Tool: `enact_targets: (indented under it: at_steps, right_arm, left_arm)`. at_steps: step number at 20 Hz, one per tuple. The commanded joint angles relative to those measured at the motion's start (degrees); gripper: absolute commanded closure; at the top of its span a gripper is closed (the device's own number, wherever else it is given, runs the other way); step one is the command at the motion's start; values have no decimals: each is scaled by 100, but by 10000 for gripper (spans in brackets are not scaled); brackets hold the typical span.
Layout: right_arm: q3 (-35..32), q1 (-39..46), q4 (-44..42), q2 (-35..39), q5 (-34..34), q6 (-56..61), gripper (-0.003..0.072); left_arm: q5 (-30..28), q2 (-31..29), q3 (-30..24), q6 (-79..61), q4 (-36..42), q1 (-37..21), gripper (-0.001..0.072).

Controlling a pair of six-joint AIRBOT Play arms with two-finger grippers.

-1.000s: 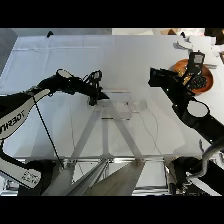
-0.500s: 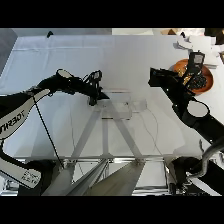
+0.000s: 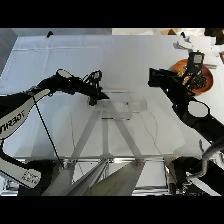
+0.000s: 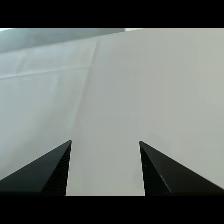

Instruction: Fold the box and place the chain.

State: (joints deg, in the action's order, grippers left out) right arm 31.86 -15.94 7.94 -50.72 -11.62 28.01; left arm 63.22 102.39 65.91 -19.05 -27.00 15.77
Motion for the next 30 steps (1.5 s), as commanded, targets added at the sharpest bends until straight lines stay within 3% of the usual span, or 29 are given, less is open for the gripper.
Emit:
enact_targets:
  at_steps: [1, 4, 7, 21, 25, 26, 27, 28, 30]
  right_arm:
    - [15, 0, 992, 179, 1121, -7, 227]
    - [46, 0, 2872, 439, 2682, -2, 226]
    - [46, 0, 3630, 472, 3532, -2, 226]
    - [37, 0, 3661, 22, 3670, 63, 225]
    - [37, 2, 3661, -197, 4199, 35, 220]
    - [37, 2, 3665, -216, 4297, 35, 172]
    - [37, 70, 3637, -238, 4413, 31, 36]
    - [37, 186, 3620, -245, 4568, -31, -25]
    - [37, 540, 3617, -245, 5010, -487, -25]
  left_arm:
    - [0, 2, -2, -2, -2, 2, 700]
    - [0, 2, -2, -2, -2, 2, 700]
    - [0, 2, -2, -2, -2, 2, 700]
    - [0, 2, -2, -2, -2, 2, 700]
    - [0, 2, -2, -2, -2, 2, 700]
    - [0, 2, -2, -2, -2, 2, 700]
    - [2, 2, -2, -2, 0, 2, 700]
    - [0, 2, -2, -2, 0, 2, 700]
    - [0, 2, -2, -2, -2, 2, 700]
